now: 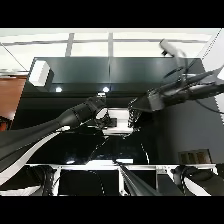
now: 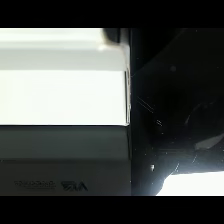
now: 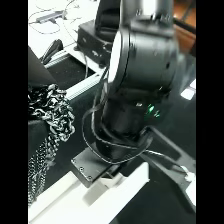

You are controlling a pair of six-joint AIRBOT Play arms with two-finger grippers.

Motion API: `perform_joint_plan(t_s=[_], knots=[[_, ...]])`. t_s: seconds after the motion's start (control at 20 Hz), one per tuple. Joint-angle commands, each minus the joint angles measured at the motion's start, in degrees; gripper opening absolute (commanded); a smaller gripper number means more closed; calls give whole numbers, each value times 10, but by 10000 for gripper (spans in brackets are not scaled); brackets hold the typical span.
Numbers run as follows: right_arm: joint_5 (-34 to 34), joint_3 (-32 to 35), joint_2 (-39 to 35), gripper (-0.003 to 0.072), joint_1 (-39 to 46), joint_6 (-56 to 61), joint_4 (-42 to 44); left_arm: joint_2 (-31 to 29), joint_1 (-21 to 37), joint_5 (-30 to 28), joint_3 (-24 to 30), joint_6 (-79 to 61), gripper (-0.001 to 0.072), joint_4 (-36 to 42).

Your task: Fold the box and place the chain.

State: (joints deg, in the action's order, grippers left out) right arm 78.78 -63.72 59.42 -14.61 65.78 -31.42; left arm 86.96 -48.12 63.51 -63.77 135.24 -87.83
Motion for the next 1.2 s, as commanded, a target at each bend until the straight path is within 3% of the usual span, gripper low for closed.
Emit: perform_joint_plan(t_s=[0.0, 0.3, 0.5, 0.55, 0.6, 0.8, 0.95, 1.0, 1.15], knots=[[-56, 46, 21, 17, -29, -3, -23, 0, 0, 0, 0, 0, 28, 0], [-131, 123, 57, 17, -30, -7, -33, 0, 0, 0, 0, 0, 28, 0], [-138, 145, 86, 20, -34, -7, -32, 0, 0, 0, 0, 0, 28, 0], [-142, 148, 88, 114, -37, -7, -33, 0, 0, 0, 0, 0, 28, 0], [-142, 147, 87, 322, -35, -6, -36, 0, 0, 0, 0, 0, 28, 0], [-50, 135, 64, 325, 47, -18, -36, 0, 0, 0, 0, 0, 28, 0], [0, 149, -2, 325, 130, -46, -98, 0, 0, 0, 0, 0, 28, 0], [-19, 175, -30, 325, 146, -72, -115, 0, 0, 0, 0, 0, 28, 0], [-159, 305, -88, 329, 149, -133, -120, 0, 0, 0, 0, 0, 28, 0]])
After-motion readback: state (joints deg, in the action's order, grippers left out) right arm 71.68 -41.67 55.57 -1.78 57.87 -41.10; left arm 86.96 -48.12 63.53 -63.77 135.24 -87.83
